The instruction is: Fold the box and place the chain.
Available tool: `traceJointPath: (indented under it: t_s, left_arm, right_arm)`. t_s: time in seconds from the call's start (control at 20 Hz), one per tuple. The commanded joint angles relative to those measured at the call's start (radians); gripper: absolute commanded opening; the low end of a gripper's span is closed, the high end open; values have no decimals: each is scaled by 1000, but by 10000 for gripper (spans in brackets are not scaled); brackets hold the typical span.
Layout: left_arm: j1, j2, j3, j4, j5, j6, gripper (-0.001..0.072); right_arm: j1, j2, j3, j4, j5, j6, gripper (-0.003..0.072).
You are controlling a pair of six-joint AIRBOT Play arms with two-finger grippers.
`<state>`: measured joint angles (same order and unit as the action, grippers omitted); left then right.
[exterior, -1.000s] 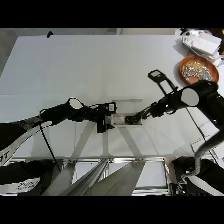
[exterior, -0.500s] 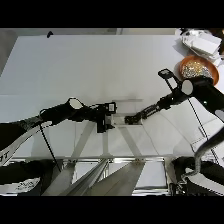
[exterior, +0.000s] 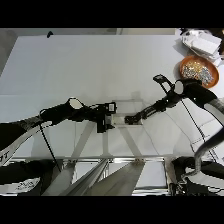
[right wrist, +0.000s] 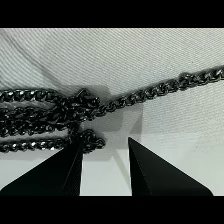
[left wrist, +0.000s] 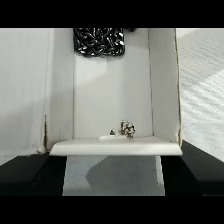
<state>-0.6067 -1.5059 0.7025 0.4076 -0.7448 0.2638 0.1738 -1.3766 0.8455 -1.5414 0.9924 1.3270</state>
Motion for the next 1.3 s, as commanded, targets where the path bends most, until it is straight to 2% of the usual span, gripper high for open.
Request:
traceJointPath:
  t_s: [0.0,0.1,0.3,0.6,0.9,1.05,1.25]
  left_arm:
    - [0,1,0,0,0,0,323]
    - [0,1,0,0,0,0,323]
    - [0,1,0,0,0,0,323]
    - [0,1,0,0,0,0,323]
    - [0,1,0,0,0,0,323]
    - [1,1,0,0,0,0,323]
    - [0,1,0,0,0,0,323]
  right_arm:
    - [0,-7,-1,29,11,-2,269]
    - [0,-7,-1,58,38,-22,171]
    - [0,31,0,79,56,-50,179]
    - [0,74,-1,80,75,-50,272]
    - [0,54,-2,106,75,-79,276]
    - [0,20,-7,106,84,-82,303]
    - [0,-5,-7,105,93,-98,293]
